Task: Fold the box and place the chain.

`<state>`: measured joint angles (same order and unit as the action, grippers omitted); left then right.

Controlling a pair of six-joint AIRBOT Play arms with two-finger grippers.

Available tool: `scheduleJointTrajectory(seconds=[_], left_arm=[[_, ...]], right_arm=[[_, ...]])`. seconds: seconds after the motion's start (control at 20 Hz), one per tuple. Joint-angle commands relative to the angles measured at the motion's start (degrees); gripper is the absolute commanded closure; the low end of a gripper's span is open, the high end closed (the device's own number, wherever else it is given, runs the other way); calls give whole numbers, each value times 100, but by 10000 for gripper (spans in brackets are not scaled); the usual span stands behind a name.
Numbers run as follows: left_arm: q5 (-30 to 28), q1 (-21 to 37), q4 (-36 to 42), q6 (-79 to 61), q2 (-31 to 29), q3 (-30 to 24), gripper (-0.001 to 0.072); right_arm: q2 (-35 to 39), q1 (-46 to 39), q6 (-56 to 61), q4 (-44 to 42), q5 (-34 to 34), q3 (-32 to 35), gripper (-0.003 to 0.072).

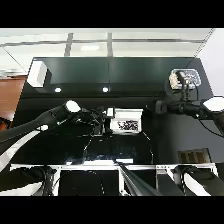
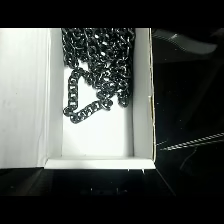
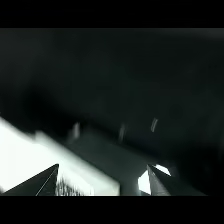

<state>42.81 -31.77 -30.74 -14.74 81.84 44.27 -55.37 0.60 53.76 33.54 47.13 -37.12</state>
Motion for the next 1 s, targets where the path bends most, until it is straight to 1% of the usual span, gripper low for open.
scheduleJointTrajectory(seconds=[0.0,0.05,0.15,0.25,0.35,0.4,0.5,0.55,0.7,0.8,0.95], left_arm=[[-61,4,-7,-2,2,4,340],[-59,4,-4,-2,2,7,340],[-37,4,-4,0,2,4,340],[-35,4,-4,0,2,4,340],[-37,4,-4,0,2,4,339],[-37,4,-4,-2,2,4,340],[-37,4,-4,-2,2,4,340],[-39,4,-4,-2,2,4,340],[-37,4,0,0,2,4,340],[-35,4,17,0,2,4,340],[-35,4,17,-2,2,4,340]], right_arm=[[-221,319,-184,-1025,-850,-2,40],[-304,529,-361,-1014,-758,-2,40],[-417,885,-675,-737,-356,-2,42],[-422,1095,-1019,-221,142,-2,42],[-417,1130,-1565,337,645,-4,43],[-417,1130,-2090,579,931,-33,48],[-417,1130,-3521,708,1462,-125,52],[-417,1130,-3810,708,1563,-170,51],[-417,1141,-3954,872,1602,-221,52],[-417,1217,-4113,1180,1504,-221,51],[-417,1414,-4452,1268,1250,-238,51]])
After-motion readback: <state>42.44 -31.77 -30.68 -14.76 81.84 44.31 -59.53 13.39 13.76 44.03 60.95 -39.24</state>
